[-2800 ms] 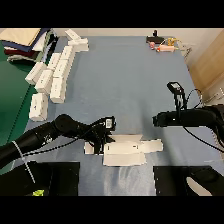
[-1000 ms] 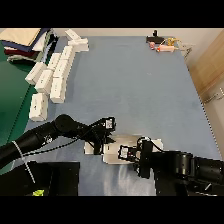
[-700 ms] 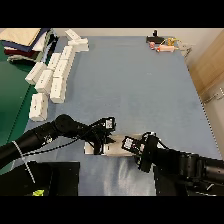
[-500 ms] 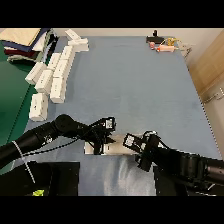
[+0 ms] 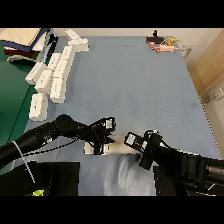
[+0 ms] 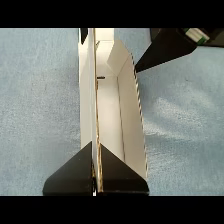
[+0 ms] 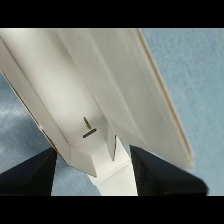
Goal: Fold the box.
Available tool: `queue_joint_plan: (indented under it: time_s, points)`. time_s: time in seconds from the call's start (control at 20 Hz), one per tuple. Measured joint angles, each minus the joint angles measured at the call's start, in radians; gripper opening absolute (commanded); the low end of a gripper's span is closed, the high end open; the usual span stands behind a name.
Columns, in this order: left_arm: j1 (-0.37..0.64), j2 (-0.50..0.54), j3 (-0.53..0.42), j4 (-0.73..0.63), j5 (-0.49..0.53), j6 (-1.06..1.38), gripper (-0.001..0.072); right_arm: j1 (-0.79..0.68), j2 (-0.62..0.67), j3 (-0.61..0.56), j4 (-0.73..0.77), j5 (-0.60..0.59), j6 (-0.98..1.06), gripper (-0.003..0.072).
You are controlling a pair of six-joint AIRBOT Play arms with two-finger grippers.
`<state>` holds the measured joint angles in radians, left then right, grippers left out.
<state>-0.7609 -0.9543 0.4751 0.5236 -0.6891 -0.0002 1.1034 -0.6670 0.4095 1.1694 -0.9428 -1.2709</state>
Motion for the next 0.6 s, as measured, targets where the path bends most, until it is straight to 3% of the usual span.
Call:
queue_joint_plan:
  time_s: [0.3, 0.6]
  points:
    - [0.0, 0.0, 0.0, 0.0, 0.0, 0.0, 0.0013, -0.102, 0.005, -0.002, 0.084, 0.01, -0.187, 0.072]
    - [0.0, 0.0, 0.0, 0.0, 0.0, 0.0, 0.0013, -0.445, 0.006, -0.002, 0.489, 0.064, -0.809, 0.072]
